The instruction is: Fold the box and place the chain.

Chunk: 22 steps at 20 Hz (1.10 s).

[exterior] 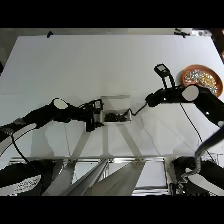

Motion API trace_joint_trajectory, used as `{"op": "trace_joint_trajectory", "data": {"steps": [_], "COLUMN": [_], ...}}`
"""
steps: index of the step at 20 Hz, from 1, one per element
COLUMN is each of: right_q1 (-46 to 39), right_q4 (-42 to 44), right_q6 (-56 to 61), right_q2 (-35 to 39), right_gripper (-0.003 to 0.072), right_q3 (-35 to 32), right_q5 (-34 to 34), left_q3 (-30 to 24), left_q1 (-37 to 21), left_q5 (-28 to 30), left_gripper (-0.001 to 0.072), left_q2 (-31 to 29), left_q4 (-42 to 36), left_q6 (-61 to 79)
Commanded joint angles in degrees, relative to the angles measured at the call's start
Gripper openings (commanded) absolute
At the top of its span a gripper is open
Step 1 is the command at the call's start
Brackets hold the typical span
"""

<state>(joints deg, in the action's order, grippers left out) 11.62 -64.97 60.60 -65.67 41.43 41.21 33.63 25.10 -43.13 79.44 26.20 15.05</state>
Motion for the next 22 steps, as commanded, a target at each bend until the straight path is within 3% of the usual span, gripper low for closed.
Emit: {"op": "trace_joint_trajectory", "data": {"steps": [1,4,15,22], "right_q1": [-0.8,-0.8,1.2,1.7], "right_q4": [-2.7,-2.8,-3.8,-4.2], "right_q6": [3.9,3.9,4.2,5.6], "right_q2": [-5.5,-8.5,-9.1,-11.3], "right_gripper": [0.0339,0.0339,0.0335,0.0283], "right_q3": [0.1,0.1,0.1,0.1], "right_q5": [-0.7,-1.9,-5.8,-3.9], "left_q3": [0.0,0.0,0.0,0.0], "left_q1": [0.0,0.0,0.0,0.0], "left_q5": [0.0,0.0,0.0,0.0], "left_gripper": [0.0252,0.0252,0.0252,0.0252], "left_q2": [0.0,0.0,0.0,0.0], "left_q4": [0.0,0.0,0.0,0.0], "left_q6": [0.0,0.0,0.0,0.0]}}
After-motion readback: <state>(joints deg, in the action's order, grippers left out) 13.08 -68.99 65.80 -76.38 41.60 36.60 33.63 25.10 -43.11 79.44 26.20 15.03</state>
